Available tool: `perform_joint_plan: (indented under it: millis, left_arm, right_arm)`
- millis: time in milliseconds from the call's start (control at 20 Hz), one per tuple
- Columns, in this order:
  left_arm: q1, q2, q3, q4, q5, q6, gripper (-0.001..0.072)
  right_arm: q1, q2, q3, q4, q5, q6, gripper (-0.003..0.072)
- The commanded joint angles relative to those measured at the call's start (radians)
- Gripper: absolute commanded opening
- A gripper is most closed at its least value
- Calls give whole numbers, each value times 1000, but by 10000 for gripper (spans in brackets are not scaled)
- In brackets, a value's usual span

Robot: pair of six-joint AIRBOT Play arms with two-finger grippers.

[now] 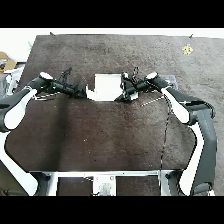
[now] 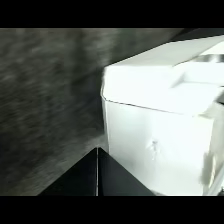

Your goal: Fold the box and place the chain.

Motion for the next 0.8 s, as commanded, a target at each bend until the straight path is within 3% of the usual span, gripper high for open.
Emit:
perform_joint_plan:
  millis: [0,150,200,250,550,750]
  left_arm:
    - [-2,-1,13,-61,-19,35,12]
    - [-2,-1,37,-61,-42,43,29]
    - [-5,-1,47,-63,-54,42,239]
    - [-11,-1,59,-63,-65,42,293]
    - [-61,-1,114,-8,-30,24,293]
    - [-100,-1,168,111,-25,-81,293]
  right_arm:
    - [1,0,0,0,0,0,387]
    - [1,0,0,0,0,0,387]
    - [1,0,0,0,0,0,387]
    - [1,-1,0,0,0,0,387]
    - [1,0,0,0,0,0,387]
    - [1,0,0,0,0,0,387]
